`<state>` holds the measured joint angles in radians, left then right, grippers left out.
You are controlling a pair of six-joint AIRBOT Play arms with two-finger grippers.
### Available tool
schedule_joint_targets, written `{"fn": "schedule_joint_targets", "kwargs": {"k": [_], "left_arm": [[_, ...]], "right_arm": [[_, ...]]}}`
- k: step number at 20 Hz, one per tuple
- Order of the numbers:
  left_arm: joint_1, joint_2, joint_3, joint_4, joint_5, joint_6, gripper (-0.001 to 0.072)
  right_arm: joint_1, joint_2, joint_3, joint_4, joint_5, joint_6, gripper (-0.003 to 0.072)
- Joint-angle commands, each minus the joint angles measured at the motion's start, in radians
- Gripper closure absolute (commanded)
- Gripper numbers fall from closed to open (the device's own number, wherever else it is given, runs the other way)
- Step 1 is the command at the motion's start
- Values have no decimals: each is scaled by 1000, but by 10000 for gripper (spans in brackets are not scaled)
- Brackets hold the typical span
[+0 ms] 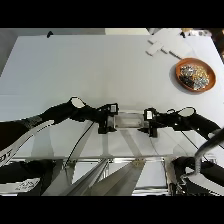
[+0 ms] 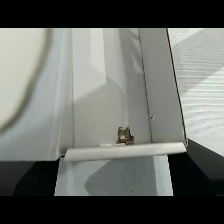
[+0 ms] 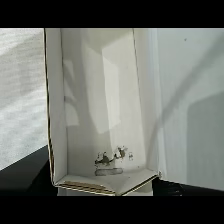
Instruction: Fold the box and place the chain.
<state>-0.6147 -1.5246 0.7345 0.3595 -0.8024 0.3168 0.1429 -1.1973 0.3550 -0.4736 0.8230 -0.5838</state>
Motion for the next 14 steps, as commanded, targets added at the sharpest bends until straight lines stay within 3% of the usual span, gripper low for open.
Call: {"fn": "schedule_joint_targets", "kwargs": {"k": [1,3,4,6,7,14], "left_arm": [[-5,-2,0,-11,37,0,19],[-6,-8,0,-10,40,0,33],[-10,-13,0,-8,44,-3,153],[-12,-17,0,-4,47,-3,527],[-12,-16,0,-4,43,-3,608],[-12,-16,0,-7,35,-3,611]], "right_arm": [[0,1,0,0,0,0,292],[0,1,0,0,0,0,292],[0,1,0,0,0,0,292],[0,1,0,0,0,0,292],[0,1,0,0,0,0,292],[0,1,0,0,0,0,292]]}}
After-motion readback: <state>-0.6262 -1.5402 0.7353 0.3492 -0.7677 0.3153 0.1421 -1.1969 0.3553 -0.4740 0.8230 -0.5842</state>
